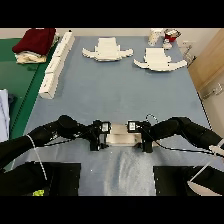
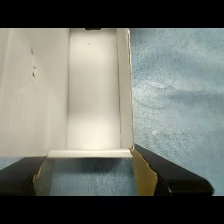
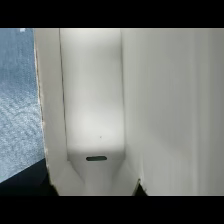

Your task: Fold the box.

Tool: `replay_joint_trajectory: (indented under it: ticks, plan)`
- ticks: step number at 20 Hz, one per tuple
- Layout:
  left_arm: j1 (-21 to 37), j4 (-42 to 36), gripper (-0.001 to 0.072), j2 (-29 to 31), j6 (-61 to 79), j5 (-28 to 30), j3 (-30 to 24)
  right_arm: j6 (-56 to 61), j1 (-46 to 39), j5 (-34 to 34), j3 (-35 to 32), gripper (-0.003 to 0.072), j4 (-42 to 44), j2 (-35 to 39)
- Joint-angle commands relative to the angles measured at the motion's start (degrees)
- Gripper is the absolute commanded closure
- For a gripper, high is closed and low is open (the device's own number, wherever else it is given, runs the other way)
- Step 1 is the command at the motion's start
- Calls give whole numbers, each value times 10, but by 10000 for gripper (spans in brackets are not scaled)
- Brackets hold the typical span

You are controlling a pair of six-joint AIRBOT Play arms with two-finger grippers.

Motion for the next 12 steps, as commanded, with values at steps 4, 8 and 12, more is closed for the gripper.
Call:
replay_joint_trajectory:
  ticks: [4,8,12]
  plan:
    - [-14,-6,11,-13,5,14,4,0,0,0,0,178,0,0]
    - [-14,-5,245,-14,4,14,6,0,0,0,0,178,0,0]
    - [-14,-5,245,-14,2,14,7,0,0,0,0,178,0,0]
